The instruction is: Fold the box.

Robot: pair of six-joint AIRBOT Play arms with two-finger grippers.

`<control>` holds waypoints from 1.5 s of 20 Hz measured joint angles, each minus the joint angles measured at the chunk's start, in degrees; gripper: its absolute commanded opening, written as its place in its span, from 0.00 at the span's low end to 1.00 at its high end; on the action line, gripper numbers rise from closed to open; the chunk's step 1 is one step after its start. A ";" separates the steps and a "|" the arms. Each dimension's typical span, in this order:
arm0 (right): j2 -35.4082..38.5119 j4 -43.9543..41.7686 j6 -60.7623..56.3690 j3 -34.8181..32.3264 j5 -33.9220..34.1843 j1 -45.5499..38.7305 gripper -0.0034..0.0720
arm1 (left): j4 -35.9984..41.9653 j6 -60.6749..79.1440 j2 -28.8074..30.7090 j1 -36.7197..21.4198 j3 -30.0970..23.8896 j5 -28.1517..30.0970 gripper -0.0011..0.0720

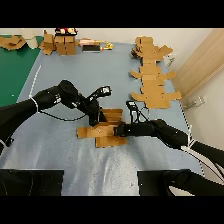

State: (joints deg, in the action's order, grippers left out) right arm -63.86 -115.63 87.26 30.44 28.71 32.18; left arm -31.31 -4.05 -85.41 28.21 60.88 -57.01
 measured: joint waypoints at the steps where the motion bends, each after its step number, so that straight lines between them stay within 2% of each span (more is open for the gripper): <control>1: 0.00 0.00 0.00 0.00 0.00 0.00 0.05 | 0.04 0.07 -0.11 0.00 0.00 -0.09 0.03; 4: 0.42 0.17 0.00 0.04 0.59 0.00 0.05 | 0.11 0.46 -0.28 0.00 0.00 -0.11 0.03; 8: 4.81 3.41 -1.09 0.92 5.20 -0.52 0.05 | 0.13 1.22 -0.35 0.00 0.00 -0.15 0.03; 14: 18.05 24.24 -16.11 2.84 14.40 -2.67 0.05 | 0.35 1.75 -1.40 0.00 0.00 -0.13 0.03; 19: 24.26 32.28 -22.97 3.10 17.44 -3.30 0.05 | 0.50 1.03 -1.77 0.00 0.02 -0.22 0.03; 25: 23.56 31.41 -19.39 3.10 19.32 -2.21 0.05 | 0.48 0.44 -1.88 0.00 0.02 -0.42 0.03; 30: 23.26 17.51 0.85 3.13 28.46 6.03 0.05 | 0.46 0.42 -1.88 0.00 0.00 -0.52 0.03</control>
State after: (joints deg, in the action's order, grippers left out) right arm -40.60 -98.13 88.12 33.56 57.17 38.22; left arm -30.85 -3.64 -87.29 28.21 60.88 -57.54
